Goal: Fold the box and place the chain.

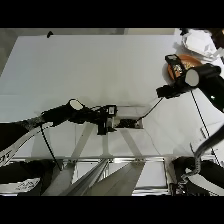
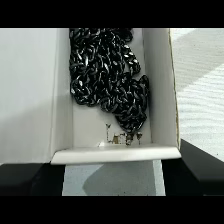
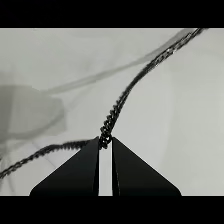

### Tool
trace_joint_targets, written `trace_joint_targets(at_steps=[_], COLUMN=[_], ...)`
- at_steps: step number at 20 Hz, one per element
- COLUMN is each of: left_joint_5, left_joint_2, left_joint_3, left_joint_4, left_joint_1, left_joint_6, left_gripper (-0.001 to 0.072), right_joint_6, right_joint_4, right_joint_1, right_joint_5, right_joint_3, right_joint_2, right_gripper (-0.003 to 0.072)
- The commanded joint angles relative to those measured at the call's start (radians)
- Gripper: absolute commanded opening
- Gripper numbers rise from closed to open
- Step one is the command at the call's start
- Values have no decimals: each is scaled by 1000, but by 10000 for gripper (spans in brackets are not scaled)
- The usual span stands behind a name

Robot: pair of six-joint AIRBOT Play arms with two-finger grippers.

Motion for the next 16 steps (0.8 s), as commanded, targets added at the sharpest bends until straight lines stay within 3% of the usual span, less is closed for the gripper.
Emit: trace_joint_targets(at_steps=[1, 8, 16], left_joint_5=[0, 0, 0], left_joint_2=[1, 1, 1], left_joint_3=[0, 0, 0], left_joint_4=[0, 0, 0], left_joint_1=[0, 1, 0], left_joint_6=[0, 0, 0], left_gripper=[371, 371, 371], right_joint_6=[-69, -82, -84], right_joint_4=[36, 124, 329], right_joint_1=[56, 227, 362], right_joint_5=[59, 68, 18], right_joint_3=[1, 1, 1], right_joint_2=[166, 423, 464], right_gripper=[22, 22, 22])
